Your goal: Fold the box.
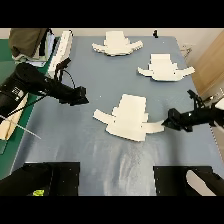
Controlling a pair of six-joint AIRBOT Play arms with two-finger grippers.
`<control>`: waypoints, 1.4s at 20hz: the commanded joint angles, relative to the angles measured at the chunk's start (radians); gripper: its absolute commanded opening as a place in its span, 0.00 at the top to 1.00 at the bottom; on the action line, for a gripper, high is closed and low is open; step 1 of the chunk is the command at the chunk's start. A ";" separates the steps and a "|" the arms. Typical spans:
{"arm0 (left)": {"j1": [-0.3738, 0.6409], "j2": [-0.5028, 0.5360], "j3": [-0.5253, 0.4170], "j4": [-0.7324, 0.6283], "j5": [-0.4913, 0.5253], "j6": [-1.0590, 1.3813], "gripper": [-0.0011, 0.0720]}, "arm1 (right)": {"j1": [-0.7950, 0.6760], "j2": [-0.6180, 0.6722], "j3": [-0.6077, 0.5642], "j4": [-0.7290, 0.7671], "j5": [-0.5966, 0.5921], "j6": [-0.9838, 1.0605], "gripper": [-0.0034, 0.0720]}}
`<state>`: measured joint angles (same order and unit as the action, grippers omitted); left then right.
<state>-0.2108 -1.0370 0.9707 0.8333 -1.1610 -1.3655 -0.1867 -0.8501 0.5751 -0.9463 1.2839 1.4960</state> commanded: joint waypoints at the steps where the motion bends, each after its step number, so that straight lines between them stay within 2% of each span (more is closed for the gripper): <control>1: 0.054 0.000 -0.037 -0.118 -0.126 0.121 0.97 | 0.085 0.243 -0.162 -0.121 -0.060 0.201 0.95; 2: 0.055 0.000 -0.063 -0.130 -0.115 0.124 0.97 | 0.086 0.270 -0.184 -0.121 -0.071 0.226 0.95; 3: 0.055 0.000 -0.086 -0.138 -0.093 0.124 0.97 | 0.086 0.280 -0.201 -0.121 -0.082 0.241 0.90; 5: 0.055 0.000 -0.100 -0.143 -0.061 0.124 0.96 | 0.086 0.265 -0.211 -0.120 -0.092 0.251 0.38; 8: 0.056 0.000 -0.099 -0.143 -0.056 0.136 0.96 | 0.087 0.214 -0.211 -0.108 -0.101 0.258 0.37; 12: 0.056 0.000 -0.099 -0.143 -0.069 0.156 0.96 | 0.102 0.163 -0.211 -0.015 -0.171 0.257 0.38; 13: 0.056 0.000 -0.099 -0.143 -0.070 0.175 0.96 | 0.111 0.145 -0.213 0.002 -0.183 0.246 0.47; 14: 0.056 0.000 -0.099 -0.143 -0.070 0.182 0.96 | 0.125 0.128 -0.225 0.034 -0.199 0.223 0.51; 19: 0.056 0.000 -0.099 -0.164 -0.069 0.192 0.96 | 0.193 0.076 -0.290 0.166 -0.337 0.149 0.52; 20: 0.056 0.000 -0.099 -0.165 -0.069 0.191 0.96 | 0.201 0.068 -0.291 0.178 -0.339 0.132 0.62; 21: 0.056 0.000 -0.099 -0.166 -0.069 0.191 0.74 | 0.206 0.065 -0.291 0.197 -0.339 0.112 0.70; 22: 0.056 0.000 -0.099 -0.169 -0.069 0.191 0.41 | 0.206 0.065 -0.291 0.221 -0.339 0.086 0.79; 23: 0.056 0.000 -0.099 -0.174 -0.060 0.191 0.45 | 0.206 0.066 -0.290 0.252 -0.344 0.051 0.90; 24: 0.056 0.000 -0.099 -0.178 -0.040 0.192 0.53 | 0.207 0.069 -0.290 0.304 -0.346 -0.019 0.95; 26: 0.064 -0.006 -0.088 -0.169 -0.008 0.216 0.53 | 0.208 0.086 -0.290 0.366 -0.322 -0.150 0.95; 28: 0.099 -0.058 -0.047 -0.155 -0.066 0.227 0.53 | 0.221 0.135 -0.290 0.298 -0.287 -0.173 0.95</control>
<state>-0.1379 -1.0595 0.8936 0.6666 -1.2022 -1.1580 0.0212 -0.7528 0.2863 -0.6571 0.9619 1.4353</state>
